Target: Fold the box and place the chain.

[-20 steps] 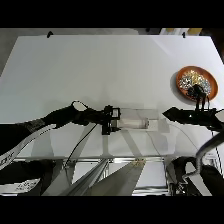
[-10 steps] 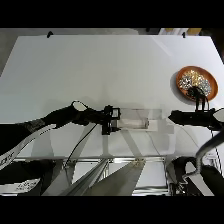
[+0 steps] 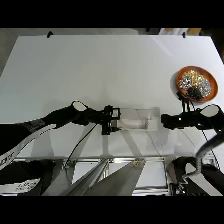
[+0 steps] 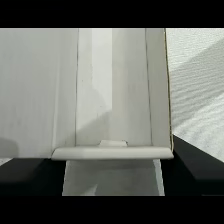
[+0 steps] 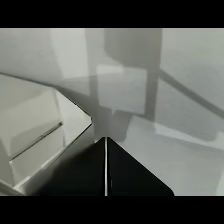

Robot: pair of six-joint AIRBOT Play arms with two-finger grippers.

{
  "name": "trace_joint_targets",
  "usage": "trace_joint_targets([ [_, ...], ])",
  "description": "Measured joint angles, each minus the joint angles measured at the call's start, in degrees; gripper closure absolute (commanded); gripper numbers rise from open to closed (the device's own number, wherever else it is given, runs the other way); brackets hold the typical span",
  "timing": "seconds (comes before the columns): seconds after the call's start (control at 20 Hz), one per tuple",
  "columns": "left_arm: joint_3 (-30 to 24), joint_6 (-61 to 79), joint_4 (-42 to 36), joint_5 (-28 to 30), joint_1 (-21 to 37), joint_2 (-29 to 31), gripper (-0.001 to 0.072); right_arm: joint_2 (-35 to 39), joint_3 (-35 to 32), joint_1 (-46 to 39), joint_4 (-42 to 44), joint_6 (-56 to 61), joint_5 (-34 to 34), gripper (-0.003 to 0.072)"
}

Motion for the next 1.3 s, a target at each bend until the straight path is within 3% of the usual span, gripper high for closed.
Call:
trace_joint_targets([
  [0.2, 0.0, 0.0, 0.0, 0.0, 0.0, 0.0, 0.032, 1.6, 0.0, 0.7, 3.8, -2.5, 2.0, 0.0493],
  [0.4, 0.0, 0.0, 0.0, 0.0, 0.0, 0.0, 0.032, 5.1, 0.0, 0.9, 5.9, -3.4, 4.0, 0.0459],
  [0.45, 0.0, 0.0, 0.0, 0.0, 0.0, 0.0, 0.032, 6.1, 0.0, 0.9, 6.3, -3.5, 4.2, 0.0379],
  [0.5, 0.0, 0.0, 0.0, 0.0, 0.0, 0.0, 0.032, 7.0, 0.0, 0.9, 6.6, -3.5, 4.5, 0.0361],
  [0.75, 0.0, 0.0, 0.0, 0.0, 0.0, 0.0, 0.032, 9.0, 0.0, 3.6, 6.3, -3.3, 4.6, 0.036],
  [1.05, 0.0, 0.0, 0.0, 0.0, 0.0, 0.0, 0.032, 9.4, 0.3, 11.1, 3.1, 2.7, -0.5, 0.027],
  [1.3, 0.0, 0.0, 0.0, 0.0, 0.0, 0.0, 0.032, 7.5, 5.0, 21.6, -8.3, 17.4, -3.4, 0.027],
])
